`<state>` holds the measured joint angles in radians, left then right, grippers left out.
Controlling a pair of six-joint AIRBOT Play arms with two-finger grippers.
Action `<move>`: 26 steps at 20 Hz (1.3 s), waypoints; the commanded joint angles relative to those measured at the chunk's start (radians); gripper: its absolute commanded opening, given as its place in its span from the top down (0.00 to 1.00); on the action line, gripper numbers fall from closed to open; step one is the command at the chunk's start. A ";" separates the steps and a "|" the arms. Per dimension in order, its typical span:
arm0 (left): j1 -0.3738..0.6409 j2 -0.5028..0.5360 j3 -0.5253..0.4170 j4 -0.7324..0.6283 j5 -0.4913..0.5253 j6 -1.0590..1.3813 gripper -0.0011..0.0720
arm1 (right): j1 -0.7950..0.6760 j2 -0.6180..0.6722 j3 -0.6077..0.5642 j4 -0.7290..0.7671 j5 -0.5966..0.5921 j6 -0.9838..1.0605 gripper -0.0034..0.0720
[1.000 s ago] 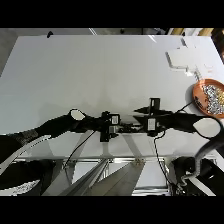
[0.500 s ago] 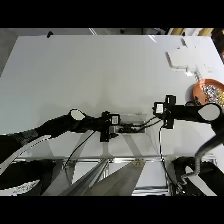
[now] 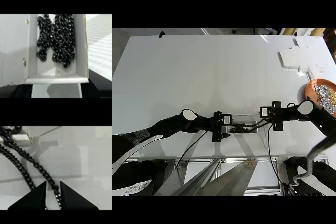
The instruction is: Fold the box and place the chain.
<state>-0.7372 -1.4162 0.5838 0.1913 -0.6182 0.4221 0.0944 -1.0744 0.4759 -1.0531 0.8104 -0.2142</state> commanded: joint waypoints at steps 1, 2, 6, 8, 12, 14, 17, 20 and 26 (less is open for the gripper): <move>0.000 0.000 0.000 0.000 0.000 0.000 0.51 | 0.001 -0.022 -0.001 -0.054 -0.017 -0.005 0.72; 0.000 0.000 0.000 0.000 0.000 0.000 0.51 | 0.001 -0.022 -0.001 -0.070 -0.016 -0.004 0.72; 0.000 0.000 0.000 0.000 0.000 0.000 0.51 | 0.001 -0.022 -0.001 -0.076 -0.018 -0.004 0.76; 0.000 0.000 0.000 0.000 0.000 0.000 0.51 | 0.001 -0.022 -0.001 -0.073 -0.016 -0.004 0.93; 0.000 0.000 0.000 0.000 0.000 0.000 0.51 | 0.001 0.015 -0.001 -0.068 0.027 0.008 0.93; 0.000 0.000 0.000 0.000 0.000 0.000 0.51 | 0.001 0.067 -0.001 -0.065 0.068 0.008 0.93; 0.000 0.000 0.000 0.000 0.000 0.000 0.51 | 0.008 0.169 -0.001 -0.029 0.150 0.099 0.93; 0.000 0.000 0.000 0.000 0.000 0.000 0.51 | 0.083 0.282 -0.001 0.067 0.258 0.114 0.93; 0.000 0.000 0.000 0.000 0.000 0.000 0.51 | 0.229 0.325 -0.001 0.246 0.297 0.163 0.93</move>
